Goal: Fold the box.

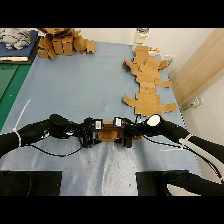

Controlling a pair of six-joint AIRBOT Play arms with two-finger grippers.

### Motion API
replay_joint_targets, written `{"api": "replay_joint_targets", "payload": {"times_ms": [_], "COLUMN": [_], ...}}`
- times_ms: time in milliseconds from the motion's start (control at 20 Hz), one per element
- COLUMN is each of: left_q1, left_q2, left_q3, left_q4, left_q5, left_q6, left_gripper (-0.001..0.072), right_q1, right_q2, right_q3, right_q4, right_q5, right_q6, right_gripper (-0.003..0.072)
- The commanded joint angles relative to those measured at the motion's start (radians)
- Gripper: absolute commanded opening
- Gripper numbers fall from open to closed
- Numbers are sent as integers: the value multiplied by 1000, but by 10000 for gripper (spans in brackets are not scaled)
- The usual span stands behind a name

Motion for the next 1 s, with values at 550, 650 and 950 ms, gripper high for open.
{"api": "replay_joint_targets", "payload": {"times_ms": [550,650,950], "left_q1": [2,2,2], "left_q2": [0,0,0], "left_q3": [1,1,1], "left_q4": [2,3,5], "left_q5": [0,0,0], "left_q6": [-7,-7,-8], "left_gripper": [518,518,518], "right_q1": [0,0,0], "right_q2": [114,131,138], "right_q3": [4,4,3], "right_q4": [-104,-114,-306], "right_q5": [15,28,35], "right_q6": [306,335,536], "right_gripper": [610,610,610]}}
